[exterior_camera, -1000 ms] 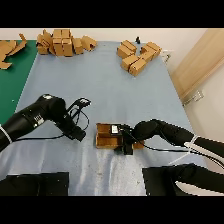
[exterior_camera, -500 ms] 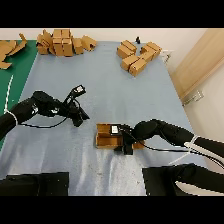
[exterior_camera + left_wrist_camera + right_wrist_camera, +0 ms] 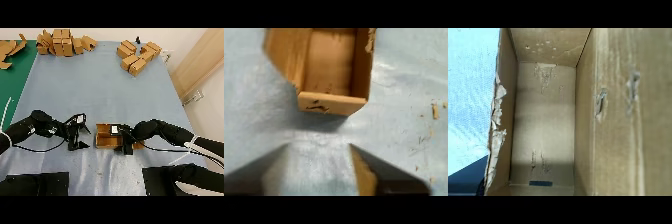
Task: Fold the box.
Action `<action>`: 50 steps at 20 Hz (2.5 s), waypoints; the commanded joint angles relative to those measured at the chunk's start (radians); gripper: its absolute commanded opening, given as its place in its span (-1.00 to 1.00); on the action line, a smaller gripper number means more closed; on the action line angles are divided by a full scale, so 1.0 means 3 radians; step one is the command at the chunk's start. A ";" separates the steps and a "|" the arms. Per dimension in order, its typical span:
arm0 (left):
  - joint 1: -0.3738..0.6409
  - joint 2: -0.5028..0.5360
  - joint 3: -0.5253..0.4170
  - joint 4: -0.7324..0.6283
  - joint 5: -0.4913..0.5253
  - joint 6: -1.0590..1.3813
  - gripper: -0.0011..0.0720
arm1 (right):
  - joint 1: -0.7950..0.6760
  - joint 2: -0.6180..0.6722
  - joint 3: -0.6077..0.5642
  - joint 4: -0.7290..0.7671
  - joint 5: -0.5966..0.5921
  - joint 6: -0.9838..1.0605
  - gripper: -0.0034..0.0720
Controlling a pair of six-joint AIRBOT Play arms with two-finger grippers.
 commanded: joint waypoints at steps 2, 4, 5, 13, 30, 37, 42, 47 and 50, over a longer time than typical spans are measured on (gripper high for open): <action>-0.0312 0.0015 -0.0104 -0.0296 0.0237 0.0186 0.93 | 0.0003 -0.0003 0.0000 -0.0001 0.0027 0.0001 0.59; -0.0459 0.0015 -0.0102 -0.0298 0.0362 0.0186 0.93 | 0.0003 -0.0003 0.0000 0.0000 0.0025 0.0001 0.59; -0.0518 0.0015 -0.0099 -0.0300 0.0425 0.0186 0.93 | 0.0003 -0.0003 0.0000 0.0000 0.0024 0.0001 0.59; -0.0834 -0.0072 -0.0017 -0.0309 0.0793 0.0132 0.93 | 0.0003 -0.0003 0.0000 0.0001 -0.0018 0.0001 0.59; -0.0999 -0.0085 -0.0010 -0.0295 0.1116 -0.0056 0.79 | 0.0003 -0.0003 0.0000 0.0000 -0.0014 0.0001 0.59; -0.0999 -0.0085 -0.0010 -0.0292 0.1113 -0.0058 0.78 | 0.0003 -0.0003 0.0000 -0.0001 0.0001 0.0001 0.59; -0.0999 -0.0085 -0.0010 -0.0282 0.1101 -0.0057 0.78 | 0.0003 -0.0003 0.0000 -0.0001 0.0001 0.0001 0.59; -0.0999 -0.0085 -0.0008 -0.0197 0.1008 -0.0039 0.46 | 0.0003 -0.0003 0.0000 -0.0003 0.0027 0.0001 0.59; -0.0999 -0.0085 -0.0008 -0.0197 0.1008 -0.0041 0.46 | 0.0003 -0.0003 0.0000 -0.0003 0.0032 0.0001 0.59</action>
